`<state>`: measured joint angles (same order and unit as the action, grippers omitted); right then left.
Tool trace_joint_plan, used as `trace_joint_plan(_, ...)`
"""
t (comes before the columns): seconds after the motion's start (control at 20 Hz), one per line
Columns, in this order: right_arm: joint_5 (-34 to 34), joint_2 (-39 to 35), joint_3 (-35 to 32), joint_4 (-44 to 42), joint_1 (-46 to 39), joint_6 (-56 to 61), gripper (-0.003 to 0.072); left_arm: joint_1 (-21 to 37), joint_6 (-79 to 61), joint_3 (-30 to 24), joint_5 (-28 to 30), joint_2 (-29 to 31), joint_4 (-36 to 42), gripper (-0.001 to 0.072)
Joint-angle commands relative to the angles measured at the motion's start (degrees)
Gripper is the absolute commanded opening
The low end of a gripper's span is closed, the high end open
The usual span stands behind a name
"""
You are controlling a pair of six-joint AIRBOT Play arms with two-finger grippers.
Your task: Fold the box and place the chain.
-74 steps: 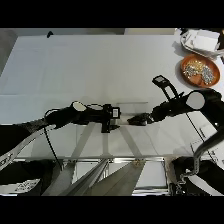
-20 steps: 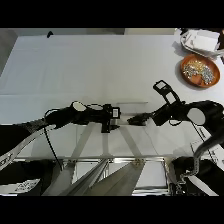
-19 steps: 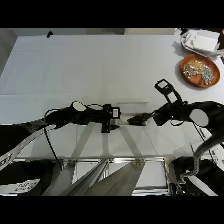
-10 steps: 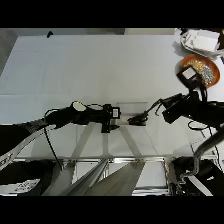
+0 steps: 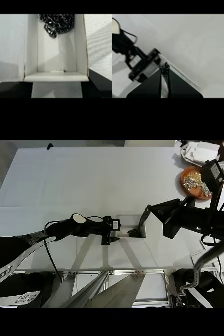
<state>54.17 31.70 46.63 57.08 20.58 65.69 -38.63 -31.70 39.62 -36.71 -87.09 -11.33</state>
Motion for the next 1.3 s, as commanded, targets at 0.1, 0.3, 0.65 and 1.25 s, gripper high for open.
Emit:
trace_joint_plan(0.1,1.14,4.96,0.26,-7.67,0.07,-3.04,0.0011,-0.02,0.0,0.0,0.02,0.04,0.0,0.0088)
trace_joint_plan(0.3,4.5,11.98,0.24,-10.29,1.25,-4.76,0.0011,-0.02,0.0,0.0,0.0,0.04,0.0,0.0088)
trace_joint_plan(0.65,7.04,18.34,0.17,-4.33,6.49,-2.19,0.0011,-0.02,0.0,0.0,0.02,0.04,0.0,0.0088)
trace_joint_plan(1.25,-3.23,20.37,-7.52,-2.97,6.51,2.78,0.0011,-0.02,0.0,0.0,0.02,0.04,0.0,0.0088)
